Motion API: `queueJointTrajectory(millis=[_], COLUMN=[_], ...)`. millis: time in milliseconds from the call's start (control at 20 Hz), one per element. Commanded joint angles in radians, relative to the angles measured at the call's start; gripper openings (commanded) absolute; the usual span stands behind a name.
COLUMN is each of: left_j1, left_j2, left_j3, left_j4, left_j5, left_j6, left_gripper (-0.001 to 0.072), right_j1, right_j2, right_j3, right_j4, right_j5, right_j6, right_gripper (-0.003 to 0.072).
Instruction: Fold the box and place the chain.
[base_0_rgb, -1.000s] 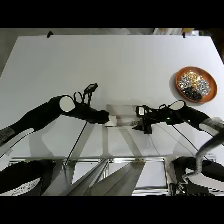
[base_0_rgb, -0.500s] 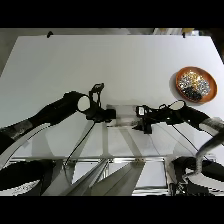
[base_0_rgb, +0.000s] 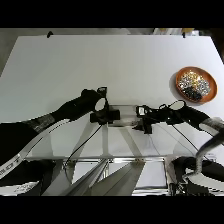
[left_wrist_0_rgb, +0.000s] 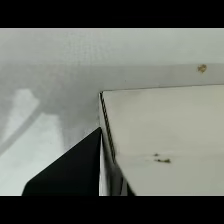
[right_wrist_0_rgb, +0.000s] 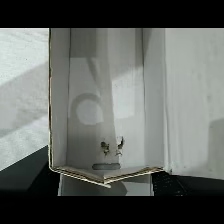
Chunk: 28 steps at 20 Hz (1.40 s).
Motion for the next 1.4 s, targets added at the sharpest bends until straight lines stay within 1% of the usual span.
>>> queueJointTrajectory(millis=[0,50,100,150,300,350,450,500,650,850,1000,1050,1100,1150,1200,1250,1300,1350], left_j1=[-0.021,-0.023,-0.023,-0.024,-0.024,-0.024,-0.023,-0.019,0.0,0.068,0.136,0.158,0.19,0.227,0.275,0.325,0.383,0.435], left_j2=[-0.031,-0.034,-0.035,-0.035,-0.034,-0.033,-0.022,-0.011,0.042,0.161,0.275,0.319,0.372,0.422,0.475,0.515,0.544,0.552], left_j3=[0.021,0.021,0.021,0.021,0.021,0.021,0.021,0.021,0.021,0.021,0.018,0.008,-0.022,-0.064,-0.123,-0.19,-0.27,-0.344], left_j4=[0.013,0.02,0.027,0.034,0.04,0.04,0.04,0.043,0.046,0.048,0.047,0.042,0.018,-0.018,-0.087,-0.165,-0.258,-0.351], left_j5=[-0.024,-0.032,-0.04,-0.047,-0.047,-0.047,-0.055,-0.056,-0.067,-0.153,-0.261,-0.278,-0.276,-0.238,-0.198,-0.159,-0.107,-0.055], left_j6=[-0.037,-0.037,-0.037,-0.038,-0.041,-0.04,-0.026,-0.025,0.01,0.203,0.526,0.648,0.816,0.986,1.244,1.522,1.833,2.109], left_gripper=[0.0126,0.0125,0.0066,0.0024,0.0006,0.0025,0.03,0.0349,0.0348,0.0349,0.0349,0.0354,0.0467,0.0521,0.0532,0.0579,0.0581,0.058], right_j1=[0.001,0.001,0.001,0.001,0.001,0.001,0.001,0.001,0.001,0.001,0.001,0.001,0.001,0.001,0.001,0.001,0.001,0.001], right_j2=[-0.001,-0.001,-0.001,-0.001,-0.001,-0.001,-0.001,-0.001,-0.001,-0.001,-0.001,-0.001,-0.001,-0.001,-0.001,-0.001,-0.001,-0.001], right_j3=[0.001,0.001,0.001,0.001,0.001,0.001,0.001,0.001,0.001,0.001,0.001,0.001,0.001,0.001,0.001,0.001,0.001,0.001], right_j4=[0.002,0.002,0.002,0.002,0.002,0.002,0.002,0.002,0.002,0.002,0.002,0.002,0.002,0.002,0.002,0.002,0.002,0.002], right_j5=[-0.001,-0.001,-0.001,-0.001,-0.001,-0.001,-0.001,-0.002,-0.001,-0.001,-0.001,-0.001,-0.001,-0.001,-0.001,-0.001,-0.001,-0.001], right_j6=[0.003,0.003,0.003,0.003,0.003,0.003,0.003,0.003,0.003,0.003,0.003,0.003,0.003,0.003,0.003,0.003,0.003,0.003], right_gripper=[0.0379,0.0379,0.0379,0.0379,0.0379,0.0379,0.0379,0.0379,0.0379,0.0379,0.0379,0.0379,0.0379,0.0379,0.0379,0.0379,0.0379,0.0379])
